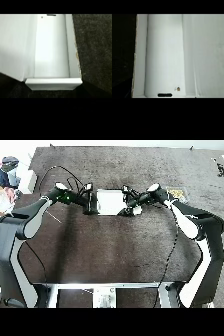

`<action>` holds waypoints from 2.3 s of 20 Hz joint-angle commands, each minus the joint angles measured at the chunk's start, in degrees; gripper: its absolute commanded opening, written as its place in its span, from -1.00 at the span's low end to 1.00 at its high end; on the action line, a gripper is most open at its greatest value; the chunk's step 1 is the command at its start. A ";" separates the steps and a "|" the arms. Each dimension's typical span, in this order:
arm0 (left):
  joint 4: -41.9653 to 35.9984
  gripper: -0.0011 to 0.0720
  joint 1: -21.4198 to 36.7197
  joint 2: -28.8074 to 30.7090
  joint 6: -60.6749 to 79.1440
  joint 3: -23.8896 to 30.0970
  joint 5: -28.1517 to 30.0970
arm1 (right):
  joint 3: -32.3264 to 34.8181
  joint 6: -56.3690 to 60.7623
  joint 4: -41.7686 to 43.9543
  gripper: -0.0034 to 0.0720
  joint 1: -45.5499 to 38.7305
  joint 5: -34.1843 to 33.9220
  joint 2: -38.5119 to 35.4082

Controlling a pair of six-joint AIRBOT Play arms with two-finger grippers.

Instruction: Fold the box and place the chain.

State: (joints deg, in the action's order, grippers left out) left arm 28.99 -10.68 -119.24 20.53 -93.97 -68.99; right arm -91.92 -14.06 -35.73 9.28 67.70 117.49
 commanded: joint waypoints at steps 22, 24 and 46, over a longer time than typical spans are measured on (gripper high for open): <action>-1.79 0.99 -1.29 -1.97 1.92 0.00 0.92 | 0.02 -0.04 -0.04 0.03 0.04 0.42 0.02; -1.79 0.74 -1.29 -1.97 1.95 0.00 0.96 | 0.02 -0.07 -0.04 0.03 0.04 0.39 0.02; -2.12 0.36 -1.29 -2.03 1.99 -0.02 1.03 | 0.02 -0.04 -0.04 0.03 0.04 0.42 0.02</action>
State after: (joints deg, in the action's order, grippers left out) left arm 27.00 -11.99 -121.23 22.50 -93.97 -67.96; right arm -91.92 -14.13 -35.79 9.28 68.05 117.49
